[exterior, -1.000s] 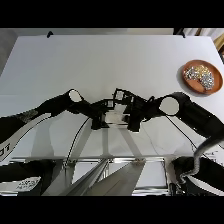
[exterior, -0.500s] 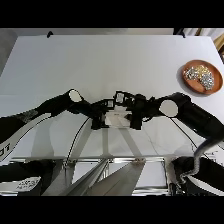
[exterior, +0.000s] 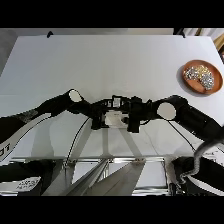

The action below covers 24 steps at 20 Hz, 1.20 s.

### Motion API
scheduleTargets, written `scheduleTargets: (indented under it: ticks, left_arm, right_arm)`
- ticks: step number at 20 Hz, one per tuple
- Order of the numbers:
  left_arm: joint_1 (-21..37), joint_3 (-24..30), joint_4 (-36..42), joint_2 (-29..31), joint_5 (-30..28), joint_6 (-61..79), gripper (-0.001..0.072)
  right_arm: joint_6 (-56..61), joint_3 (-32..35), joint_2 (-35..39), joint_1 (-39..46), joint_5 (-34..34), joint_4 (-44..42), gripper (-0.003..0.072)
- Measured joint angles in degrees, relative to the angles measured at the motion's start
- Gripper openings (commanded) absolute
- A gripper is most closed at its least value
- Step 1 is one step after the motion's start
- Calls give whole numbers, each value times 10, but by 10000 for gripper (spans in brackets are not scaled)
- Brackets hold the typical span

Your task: Fold the box and place the chain.

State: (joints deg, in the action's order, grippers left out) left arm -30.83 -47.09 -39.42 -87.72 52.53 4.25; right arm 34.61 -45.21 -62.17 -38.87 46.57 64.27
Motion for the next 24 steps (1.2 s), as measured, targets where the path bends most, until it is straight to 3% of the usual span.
scheduleTargets:
  ticks: [5, 17, 19, 24]
  left_arm:
    - [0, 0, 0, 0, 0, 0, 312]
    - [0, 0, 0, 0, 0, 0, 312]
    - [0, 0, 0, 0, 0, 0, 312]
    - [0, 0, 0, 0, 0, 0, 312]
  right_arm:
    - [-3, 0, -9, -2, -20, 1, 257]
    - [-4, 0, -17, -2, -13, 13, 256]
    - [-4, 0, -17, -2, -11, 13, 222]
    - [-4, 0, -17, -2, -11, 15, 244]
